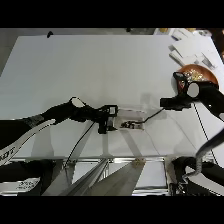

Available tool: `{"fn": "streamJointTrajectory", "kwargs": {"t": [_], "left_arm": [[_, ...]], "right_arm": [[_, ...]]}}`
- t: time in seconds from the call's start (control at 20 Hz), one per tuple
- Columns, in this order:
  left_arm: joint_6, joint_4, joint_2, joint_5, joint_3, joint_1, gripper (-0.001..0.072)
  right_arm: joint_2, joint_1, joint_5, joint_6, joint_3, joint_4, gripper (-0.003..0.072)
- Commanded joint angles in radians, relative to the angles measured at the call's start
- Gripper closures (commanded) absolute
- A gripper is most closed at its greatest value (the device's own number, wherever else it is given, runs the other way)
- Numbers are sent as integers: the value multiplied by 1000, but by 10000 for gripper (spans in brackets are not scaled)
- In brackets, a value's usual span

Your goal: Fold the box and place the chain.

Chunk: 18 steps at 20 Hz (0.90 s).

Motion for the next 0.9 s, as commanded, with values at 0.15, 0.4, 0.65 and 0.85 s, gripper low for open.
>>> {"fn": "streamJointTrajectory", "kwargs": {"t": [0.15, 0.4, 0.65, 0.85], "left_arm": [[0, 0, 0, 0, 1, 1, 568], [0, 0, 1, 0, 1, 1, 568], [0, 0, 1, 0, 1, 1, 568], [0, 0, 1, 0, 1, 1, 568]], "right_arm": [[-93, -1, -63, 24, -1, -8, 496], [-114, -1, -62, 39, -1, -30, 529], [-97, -1, -10, -6, -1, -29, 670], [77, -1, 86, -68, -1, -24, 670]]}}
